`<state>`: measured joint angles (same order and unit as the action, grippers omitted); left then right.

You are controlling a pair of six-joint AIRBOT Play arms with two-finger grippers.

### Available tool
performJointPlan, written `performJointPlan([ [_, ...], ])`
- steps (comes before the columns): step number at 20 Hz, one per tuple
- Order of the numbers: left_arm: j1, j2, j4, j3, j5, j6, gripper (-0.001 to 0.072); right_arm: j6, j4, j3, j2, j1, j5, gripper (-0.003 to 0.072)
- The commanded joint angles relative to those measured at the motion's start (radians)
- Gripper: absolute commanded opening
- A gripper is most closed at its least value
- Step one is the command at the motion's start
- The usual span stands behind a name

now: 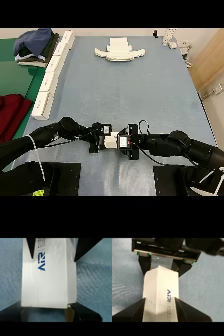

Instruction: Fold the box.

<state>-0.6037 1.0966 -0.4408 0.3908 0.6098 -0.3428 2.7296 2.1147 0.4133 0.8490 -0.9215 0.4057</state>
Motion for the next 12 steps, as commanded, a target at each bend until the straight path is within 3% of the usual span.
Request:
performJointPlan([
  [1, 0.0, -0.001, -0.001, 0.0, 0.0, -0.001, 0.0521, 0.002, -0.034, 0.027, -0.001, -0.001, -0.013, 0.057],
  [8, 0.0, -0.001, -0.001, 0.0, 0.0, -0.002, 0.0521, 0.002, -0.084, 0.034, -0.034, 0.001, -0.022, 0.0567],
  [10, 0.0, -0.001, -0.001, 0.0, 0.0, -0.002, 0.0521, 0.002, -0.096, 0.034, -0.033, 0.002, -0.04, 0.0495],
  [12, 0.0, -0.001, -0.001, 0.0, 0.0, -0.001, 0.0521, 0.002, -0.103, 0.034, -0.027, 0.006, -0.05, 0.0472],
])
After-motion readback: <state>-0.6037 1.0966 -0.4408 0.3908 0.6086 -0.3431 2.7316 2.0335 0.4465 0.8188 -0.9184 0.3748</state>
